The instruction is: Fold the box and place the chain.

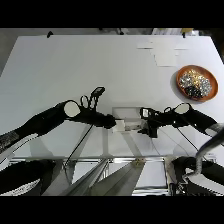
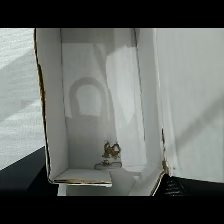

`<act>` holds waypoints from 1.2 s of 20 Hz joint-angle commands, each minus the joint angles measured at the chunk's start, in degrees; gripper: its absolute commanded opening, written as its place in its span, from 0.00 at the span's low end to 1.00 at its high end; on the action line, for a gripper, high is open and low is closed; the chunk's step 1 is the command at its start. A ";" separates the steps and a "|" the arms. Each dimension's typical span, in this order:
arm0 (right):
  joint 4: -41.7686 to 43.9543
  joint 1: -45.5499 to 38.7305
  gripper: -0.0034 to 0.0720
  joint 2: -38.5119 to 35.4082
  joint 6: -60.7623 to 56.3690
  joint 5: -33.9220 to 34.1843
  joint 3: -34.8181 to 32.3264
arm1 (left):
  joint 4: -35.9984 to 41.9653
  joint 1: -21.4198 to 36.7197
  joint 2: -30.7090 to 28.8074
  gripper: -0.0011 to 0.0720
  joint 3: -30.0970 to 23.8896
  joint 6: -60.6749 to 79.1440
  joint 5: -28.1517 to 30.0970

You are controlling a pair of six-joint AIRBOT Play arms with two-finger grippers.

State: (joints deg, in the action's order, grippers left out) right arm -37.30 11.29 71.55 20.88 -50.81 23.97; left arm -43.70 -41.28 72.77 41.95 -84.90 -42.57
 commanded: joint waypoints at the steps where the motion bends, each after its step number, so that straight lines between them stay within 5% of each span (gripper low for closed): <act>1: 0.00 0.02 0.63 0.00 -0.02 0.00 0.00 | -5.27 -2.19 1.05 0.42 1.55 -7.91 0.46; 13: 0.00 0.02 0.63 0.00 -0.02 0.00 0.00 | -12.72 -5.27 1.44 0.41 4.33 -18.69 -0.22; 24: 0.00 0.02 0.63 0.00 -0.02 0.00 0.00 | -17.90 -7.23 2.32 0.41 8.35 -30.88 -8.20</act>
State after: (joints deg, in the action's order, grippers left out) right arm -37.34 11.29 71.55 20.93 -50.81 23.99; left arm -60.10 -47.94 74.61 48.56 -112.86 -47.62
